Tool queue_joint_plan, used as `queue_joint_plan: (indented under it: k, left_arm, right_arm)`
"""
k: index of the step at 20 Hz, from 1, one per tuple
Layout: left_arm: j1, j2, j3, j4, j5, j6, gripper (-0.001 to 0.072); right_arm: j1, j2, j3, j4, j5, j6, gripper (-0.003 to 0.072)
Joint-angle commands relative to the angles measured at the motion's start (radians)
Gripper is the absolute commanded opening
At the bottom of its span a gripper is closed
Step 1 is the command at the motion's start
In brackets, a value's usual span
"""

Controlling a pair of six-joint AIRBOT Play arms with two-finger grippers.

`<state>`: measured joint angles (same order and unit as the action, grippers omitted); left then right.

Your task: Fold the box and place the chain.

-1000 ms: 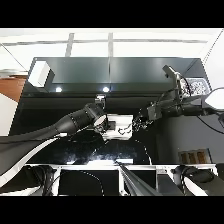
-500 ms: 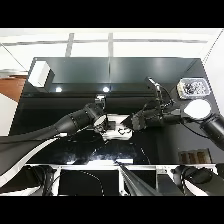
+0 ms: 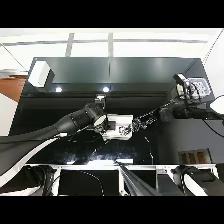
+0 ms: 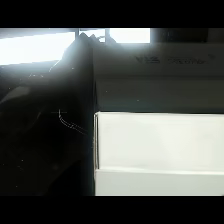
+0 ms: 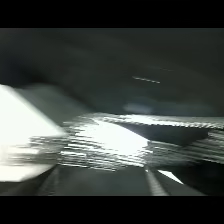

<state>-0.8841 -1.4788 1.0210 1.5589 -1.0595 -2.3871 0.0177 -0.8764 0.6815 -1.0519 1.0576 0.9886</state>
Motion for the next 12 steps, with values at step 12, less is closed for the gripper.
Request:
queue_joint_plan:
  k: [12]
  left_arm:
    - [0.000, -0.001, 0.000, 0.000, 0.002, 0.000, 0.0037]
  right_arm:
    - [0.040, -0.269, -0.080, 0.338, -0.152, -0.890, 0.0706]
